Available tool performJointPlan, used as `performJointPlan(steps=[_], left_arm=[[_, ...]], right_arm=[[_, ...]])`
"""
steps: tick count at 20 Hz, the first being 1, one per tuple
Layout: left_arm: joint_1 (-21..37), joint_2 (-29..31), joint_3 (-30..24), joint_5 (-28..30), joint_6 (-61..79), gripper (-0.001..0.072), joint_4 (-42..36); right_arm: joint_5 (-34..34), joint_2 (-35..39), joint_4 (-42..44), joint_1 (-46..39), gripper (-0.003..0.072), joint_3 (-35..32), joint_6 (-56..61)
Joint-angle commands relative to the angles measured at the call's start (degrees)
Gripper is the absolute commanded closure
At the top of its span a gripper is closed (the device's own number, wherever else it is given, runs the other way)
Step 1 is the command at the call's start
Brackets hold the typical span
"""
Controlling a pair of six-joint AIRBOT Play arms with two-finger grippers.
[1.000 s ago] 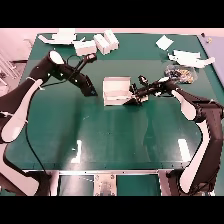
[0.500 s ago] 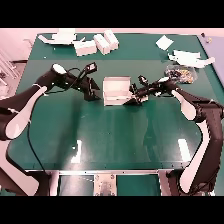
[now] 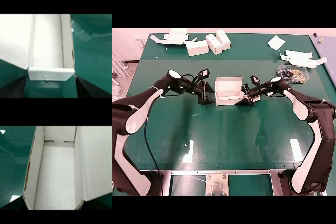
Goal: Fold the box and place the chain.
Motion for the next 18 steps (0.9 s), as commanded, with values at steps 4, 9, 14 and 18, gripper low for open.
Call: performJointPlan(steps=[4, 9, 14, 18], left_arm=[[0.0, -0.3, 0.0, -0.7, 3.9, 0.0011, -3.4], [0.0, -3.6, 0.0, -1.9, 5.4, 0.0012, -6.8], [0.0, -5.8, 0.0, -1.2, 8.5, 0.0012, -10.6], [0.0, -6.3, 0.0, -0.7, 10.0, 0.0013, -10.7]], right_arm=[[0.0, 0.0, 0.0, 0.0, 0.0204, 0.0, 0.0], [0.0, 0.0, 0.0, 0.0, 0.0204, 0.0, 0.0], [0.0, 0.0, 0.0, 0.0, 0.0204, 0.0, 0.0], [0.0, 0.0, 0.0, 0.0, 0.0204, 0.0, 0.0]])
